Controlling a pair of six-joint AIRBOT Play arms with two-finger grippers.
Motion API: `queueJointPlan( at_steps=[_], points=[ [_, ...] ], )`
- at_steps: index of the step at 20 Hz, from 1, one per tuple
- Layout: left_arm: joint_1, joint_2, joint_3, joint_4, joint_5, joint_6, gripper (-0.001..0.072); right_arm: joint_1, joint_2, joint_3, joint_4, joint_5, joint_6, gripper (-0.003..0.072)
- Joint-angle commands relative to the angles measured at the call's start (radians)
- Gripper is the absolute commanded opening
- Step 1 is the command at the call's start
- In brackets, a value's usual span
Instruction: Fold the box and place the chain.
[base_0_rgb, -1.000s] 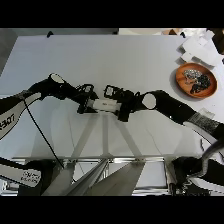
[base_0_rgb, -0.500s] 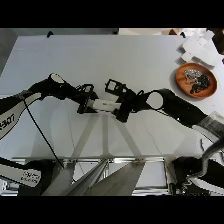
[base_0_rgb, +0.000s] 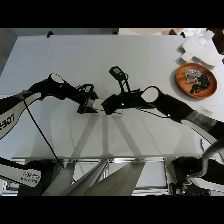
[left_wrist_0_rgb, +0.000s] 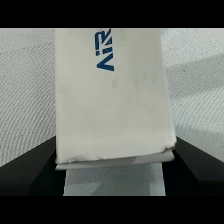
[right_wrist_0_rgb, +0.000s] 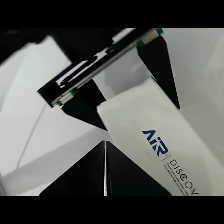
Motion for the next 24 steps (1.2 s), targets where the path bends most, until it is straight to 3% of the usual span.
queueJointPlan(
  at_steps=[1, 8, 15, 24],
  points=[
    [0.0, -0.001, 0.0, 0.0, 0.0, 0.0, 0.0208, 0.006, -0.087, 0.001, 0.087, -0.003, 0.07, 0.001],
    [0.0, -0.001, 0.0, 0.0, 0.0, 0.0, 0.0208, 0.006, -0.103, -0.002, -0.054, 0.034, 0.101, 0.0008],
    [0.0, -0.001, 0.0, 0.0, 0.0, 0.0, 0.0208, 0.005, -0.093, -0.006, -0.059, 0.006, 0.102, 0.0009],
    [0.0, -0.001, 0.0, 0.0, 0.0, 0.0, 0.0208, -0.089, 0.155, -0.006, -0.084, 0.032, 0.068, 0.0009]
  ],
)
